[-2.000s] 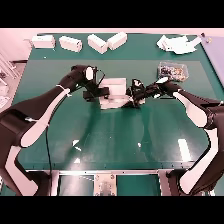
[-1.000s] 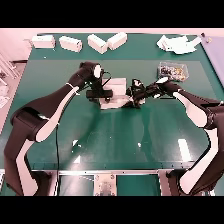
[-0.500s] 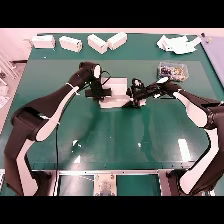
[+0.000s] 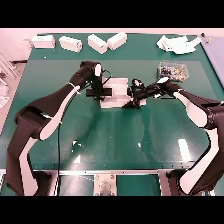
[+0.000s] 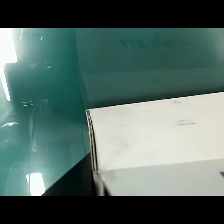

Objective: Fold the box and place the chain.

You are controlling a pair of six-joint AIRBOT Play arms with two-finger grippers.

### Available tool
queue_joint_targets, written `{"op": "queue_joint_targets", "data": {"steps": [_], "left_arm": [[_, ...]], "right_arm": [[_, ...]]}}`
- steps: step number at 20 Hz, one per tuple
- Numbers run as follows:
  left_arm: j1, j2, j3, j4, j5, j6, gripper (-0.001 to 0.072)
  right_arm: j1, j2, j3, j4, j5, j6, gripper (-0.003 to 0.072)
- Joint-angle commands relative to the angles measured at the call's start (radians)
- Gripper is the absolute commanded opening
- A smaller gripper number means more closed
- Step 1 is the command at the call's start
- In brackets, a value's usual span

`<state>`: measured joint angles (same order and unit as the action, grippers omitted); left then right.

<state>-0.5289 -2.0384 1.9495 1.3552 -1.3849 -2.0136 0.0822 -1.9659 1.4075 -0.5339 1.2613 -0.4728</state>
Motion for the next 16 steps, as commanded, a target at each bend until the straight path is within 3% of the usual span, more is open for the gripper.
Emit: {"op": "queue_joint_targets", "data": {"steps": [1,3,10,16], "left_arm": [[0.005,0.001,0.046,-0.02,-0.021,0.002,0.0047],[0.013,0.002,0.05,-0.032,-0.049,-0.002,0.054],[0.014,0.013,0.076,-0.023,-0.106,0.035,0.0558],[0.053,0.134,0.06,0.077,-0.131,0.109,0.0558]], "right_arm": [[0.001,0.0,0.0,0.002,0.0,0.001,0.0335],[0.001,0.0,0.0,0.002,0.0,0.001,0.0335],[0.001,0.0,0.0,0.002,0.0,0.001,0.0335],[0.001,0.0,0.0,0.002,0.0,0.001,0.0335]]}}
